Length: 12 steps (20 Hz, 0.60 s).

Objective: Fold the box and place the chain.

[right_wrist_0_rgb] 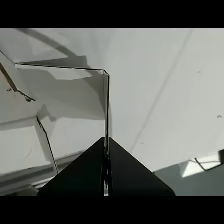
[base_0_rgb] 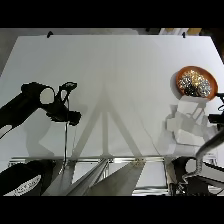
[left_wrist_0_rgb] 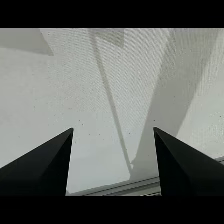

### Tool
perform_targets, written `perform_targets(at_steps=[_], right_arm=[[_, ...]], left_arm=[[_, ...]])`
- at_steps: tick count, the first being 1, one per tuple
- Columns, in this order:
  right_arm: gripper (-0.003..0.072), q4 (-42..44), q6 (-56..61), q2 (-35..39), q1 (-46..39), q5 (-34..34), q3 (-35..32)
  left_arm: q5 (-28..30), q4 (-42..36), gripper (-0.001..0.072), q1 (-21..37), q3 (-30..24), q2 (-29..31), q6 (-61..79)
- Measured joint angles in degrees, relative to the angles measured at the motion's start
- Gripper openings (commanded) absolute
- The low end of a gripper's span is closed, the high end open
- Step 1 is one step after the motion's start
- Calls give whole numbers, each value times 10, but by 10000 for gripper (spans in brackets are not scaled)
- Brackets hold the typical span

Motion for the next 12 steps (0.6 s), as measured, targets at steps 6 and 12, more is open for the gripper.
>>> perform_targets(at_steps=[6,12], right_arm=[[16,145,-16,134,108,-16,-46],[16,326,-8,271,236,-125,-182]], left_arm=[[0,0,560,0,0,0,0],[0,0,560,0,0,0,0]])
